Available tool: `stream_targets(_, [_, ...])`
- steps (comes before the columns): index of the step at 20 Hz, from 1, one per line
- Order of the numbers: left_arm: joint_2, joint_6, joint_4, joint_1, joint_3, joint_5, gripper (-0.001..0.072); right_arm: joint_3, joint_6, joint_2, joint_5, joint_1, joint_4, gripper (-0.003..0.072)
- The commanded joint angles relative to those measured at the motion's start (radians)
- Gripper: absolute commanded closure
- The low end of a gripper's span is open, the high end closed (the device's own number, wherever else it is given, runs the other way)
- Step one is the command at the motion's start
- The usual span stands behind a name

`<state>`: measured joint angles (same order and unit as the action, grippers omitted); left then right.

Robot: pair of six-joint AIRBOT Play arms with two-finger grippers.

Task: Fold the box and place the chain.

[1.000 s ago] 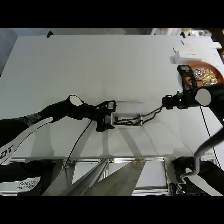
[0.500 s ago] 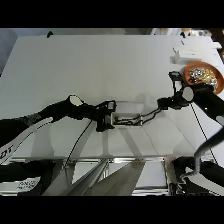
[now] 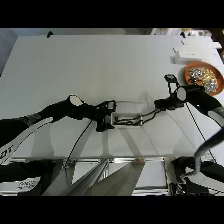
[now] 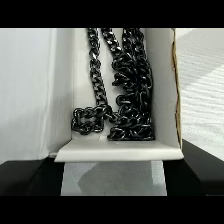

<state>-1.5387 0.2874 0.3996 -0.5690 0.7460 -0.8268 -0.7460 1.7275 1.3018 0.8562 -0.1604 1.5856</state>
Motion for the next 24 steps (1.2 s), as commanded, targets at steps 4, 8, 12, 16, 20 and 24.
stream_targets(4, [0.001,0.0,0.0,0.0,0.0,0.0,0.0439,0.001,-0.006,0.008,-0.011,0.0,0.004,0.0669])
stream_targets(8, [0.001,0.0,0.0,0.0,0.0,0.0,0.0439,0.001,-0.039,-0.015,0.05,-0.011,0.01,0.067])
stream_targets(12, [0.001,0.0,0.0,0.0,0.0,0.0,0.0439,0.001,-0.054,-0.114,0.084,-0.048,0.011,0.067])
stream_targets(16, [0.001,0.0,0.0,0.0,0.0,0.0,0.0439,0.001,-0.08,-0.254,0.166,-0.111,0.006,0.067])
stream_targets(20, [0.001,0.0,0.0,0.0,0.0,0.0,0.0439,0.001,-0.08,-0.408,0.229,-0.232,-0.038,0.067])
stream_targets(24, [0.001,0.0,0.0,0.0,0.0,0.0,0.0439,0.001,-0.079,-0.513,0.226,-0.356,-0.167,0.0669])
